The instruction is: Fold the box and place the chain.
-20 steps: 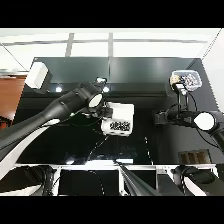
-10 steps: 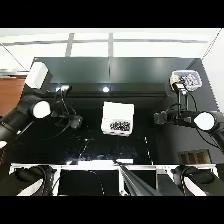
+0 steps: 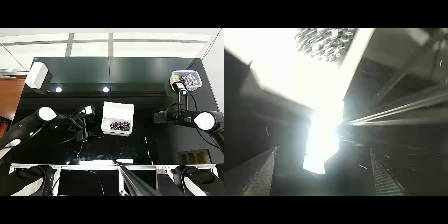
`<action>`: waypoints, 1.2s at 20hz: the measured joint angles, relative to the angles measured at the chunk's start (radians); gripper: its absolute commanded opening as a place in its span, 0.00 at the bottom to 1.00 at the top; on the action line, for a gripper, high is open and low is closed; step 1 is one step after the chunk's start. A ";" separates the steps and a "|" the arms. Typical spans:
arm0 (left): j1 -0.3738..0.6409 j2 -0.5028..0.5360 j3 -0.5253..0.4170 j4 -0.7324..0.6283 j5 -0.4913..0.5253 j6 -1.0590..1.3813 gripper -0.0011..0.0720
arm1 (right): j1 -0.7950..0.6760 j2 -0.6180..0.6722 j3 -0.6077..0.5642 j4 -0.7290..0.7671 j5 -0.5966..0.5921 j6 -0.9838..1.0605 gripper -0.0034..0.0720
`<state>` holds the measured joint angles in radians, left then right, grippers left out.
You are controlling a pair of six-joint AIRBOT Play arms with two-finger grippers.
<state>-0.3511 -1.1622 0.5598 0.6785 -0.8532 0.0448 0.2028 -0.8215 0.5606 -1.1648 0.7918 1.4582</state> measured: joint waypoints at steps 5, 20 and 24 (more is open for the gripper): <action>0.017 -0.179 0.100 -0.073 -0.024 0.271 0.99 | 0.000 0.000 0.000 0.004 -0.024 0.000 0.40; -0.070 -0.275 0.190 -0.107 -0.048 0.317 0.99 | 0.000 0.000 0.000 0.005 -0.033 0.004 0.40; -0.070 -0.276 0.193 -0.068 -0.045 0.211 0.99 | 0.000 0.000 0.000 0.003 -0.034 0.003 0.40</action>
